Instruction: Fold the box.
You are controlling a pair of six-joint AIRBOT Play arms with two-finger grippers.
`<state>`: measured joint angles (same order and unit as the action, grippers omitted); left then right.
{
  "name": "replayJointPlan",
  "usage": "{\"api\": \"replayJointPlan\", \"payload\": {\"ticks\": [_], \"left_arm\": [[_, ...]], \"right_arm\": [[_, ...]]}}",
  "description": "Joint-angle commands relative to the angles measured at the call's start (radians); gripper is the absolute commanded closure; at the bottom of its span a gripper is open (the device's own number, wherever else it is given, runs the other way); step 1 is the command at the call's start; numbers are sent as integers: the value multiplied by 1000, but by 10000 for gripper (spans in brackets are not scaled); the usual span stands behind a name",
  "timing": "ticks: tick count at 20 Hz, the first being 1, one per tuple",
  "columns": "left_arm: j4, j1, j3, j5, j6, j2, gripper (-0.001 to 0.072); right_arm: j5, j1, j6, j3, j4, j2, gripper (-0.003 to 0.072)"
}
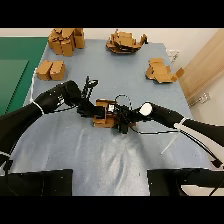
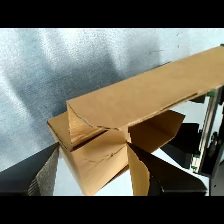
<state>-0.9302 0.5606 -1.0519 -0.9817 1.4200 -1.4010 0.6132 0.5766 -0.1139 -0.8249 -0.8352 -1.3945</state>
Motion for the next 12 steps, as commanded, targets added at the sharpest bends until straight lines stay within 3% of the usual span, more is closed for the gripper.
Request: {"api": "replayJointPlan", "payload": {"ticks": [1, 7, 8, 9, 11, 12], "left_arm": [[95, -3, 3, 11, -2, -23, 304], [42, 1, 3, 25, 123, -89, 309], [20, 6, 3, 22, 137, -93, 419], [5, 7, 3, 27, 140, -94, 480], [5, 7, 2, 29, 140, -94, 484], [4, 7, 2, 24, 138, -94, 559]], "right_arm": [[6, 1, 3, 0, 2, -1, 299], [6, 1, 3, 0, 2, -1, 299], [6, 1, 3, 0, 2, -1, 299], [6, 1, 3, 0, 2, -1, 299], [6, 1, 3, 0, 2, -1, 299], [6, 1, 3, 0, 2, -1, 299]]}}
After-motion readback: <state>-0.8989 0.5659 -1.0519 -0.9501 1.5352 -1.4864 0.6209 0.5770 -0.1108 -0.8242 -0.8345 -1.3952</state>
